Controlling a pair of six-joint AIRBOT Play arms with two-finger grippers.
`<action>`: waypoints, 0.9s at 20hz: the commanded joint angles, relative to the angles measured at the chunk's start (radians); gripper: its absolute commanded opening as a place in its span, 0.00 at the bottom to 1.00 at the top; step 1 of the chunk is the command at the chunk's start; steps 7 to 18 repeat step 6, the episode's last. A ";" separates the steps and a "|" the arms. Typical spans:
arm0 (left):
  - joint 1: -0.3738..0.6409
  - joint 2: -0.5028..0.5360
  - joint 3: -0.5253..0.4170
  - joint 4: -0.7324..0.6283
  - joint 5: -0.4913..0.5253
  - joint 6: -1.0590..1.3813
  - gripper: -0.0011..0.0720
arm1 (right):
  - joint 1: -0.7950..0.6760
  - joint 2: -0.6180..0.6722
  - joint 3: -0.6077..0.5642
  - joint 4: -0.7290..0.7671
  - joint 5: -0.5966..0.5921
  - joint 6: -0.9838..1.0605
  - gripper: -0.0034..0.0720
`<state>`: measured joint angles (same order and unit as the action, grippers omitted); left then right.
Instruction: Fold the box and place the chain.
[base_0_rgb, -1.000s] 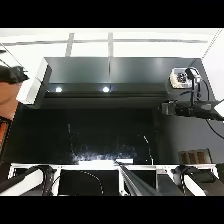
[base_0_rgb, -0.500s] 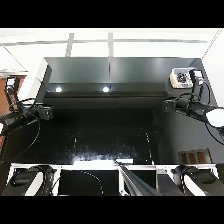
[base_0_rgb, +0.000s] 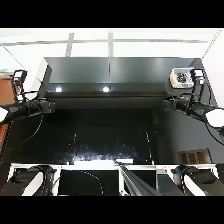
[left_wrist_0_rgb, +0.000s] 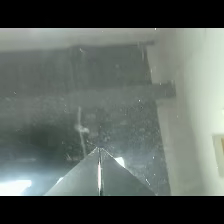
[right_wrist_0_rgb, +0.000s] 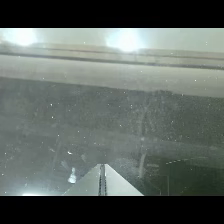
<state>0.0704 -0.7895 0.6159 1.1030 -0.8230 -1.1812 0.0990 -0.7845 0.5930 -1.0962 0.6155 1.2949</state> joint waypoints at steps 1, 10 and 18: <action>0.000 -0.055 0.016 -0.008 -0.026 0.000 0.06 | 0.001 0.001 0.000 -0.001 -0.002 0.000 0.10; 0.000 -0.083 0.016 -0.008 -0.023 0.000 0.06 | 0.001 0.001 0.000 -0.001 -0.002 0.000 0.10; 0.000 -0.083 0.016 -0.008 -0.023 0.000 0.06 | 0.001 0.001 0.000 -0.001 -0.002 0.000 0.10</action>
